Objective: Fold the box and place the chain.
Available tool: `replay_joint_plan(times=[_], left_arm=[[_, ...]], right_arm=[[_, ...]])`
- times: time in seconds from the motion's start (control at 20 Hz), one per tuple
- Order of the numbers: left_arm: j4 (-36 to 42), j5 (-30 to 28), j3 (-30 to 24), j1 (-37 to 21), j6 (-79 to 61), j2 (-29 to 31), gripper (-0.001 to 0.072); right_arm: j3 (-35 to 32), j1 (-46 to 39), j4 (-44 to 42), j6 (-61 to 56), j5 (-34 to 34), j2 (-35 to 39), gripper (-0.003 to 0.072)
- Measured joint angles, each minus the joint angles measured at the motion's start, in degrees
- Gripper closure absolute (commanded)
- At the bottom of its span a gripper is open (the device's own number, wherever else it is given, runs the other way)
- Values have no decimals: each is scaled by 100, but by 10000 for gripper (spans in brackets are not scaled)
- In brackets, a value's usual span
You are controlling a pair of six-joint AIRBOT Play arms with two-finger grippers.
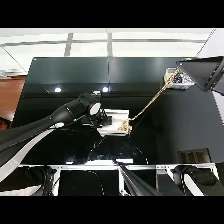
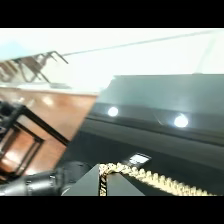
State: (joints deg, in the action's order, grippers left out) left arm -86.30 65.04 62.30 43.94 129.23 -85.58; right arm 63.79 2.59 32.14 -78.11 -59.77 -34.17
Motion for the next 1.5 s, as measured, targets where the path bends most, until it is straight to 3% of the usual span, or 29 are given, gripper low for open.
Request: replay_joint_plan(times=[0.25,0.55,0.85,1.25,1.5], left_arm=[[0,0,0,0,0,0,679],[0,-2,0,0,0,0,679],[0,0,0,0,0,0,678],[0,0,0,0,0,0,678],[0,0,0,0,0,0,679]], right_arm=[[-105,0,63,39,-291,0,669],[-1154,94,-378,37,-422,0,669],[-2028,949,-730,37,439,-146,669],[-2212,2157,-846,39,1320,-1099,668],[-2225,2463,-732,44,1556,-1703,661]])
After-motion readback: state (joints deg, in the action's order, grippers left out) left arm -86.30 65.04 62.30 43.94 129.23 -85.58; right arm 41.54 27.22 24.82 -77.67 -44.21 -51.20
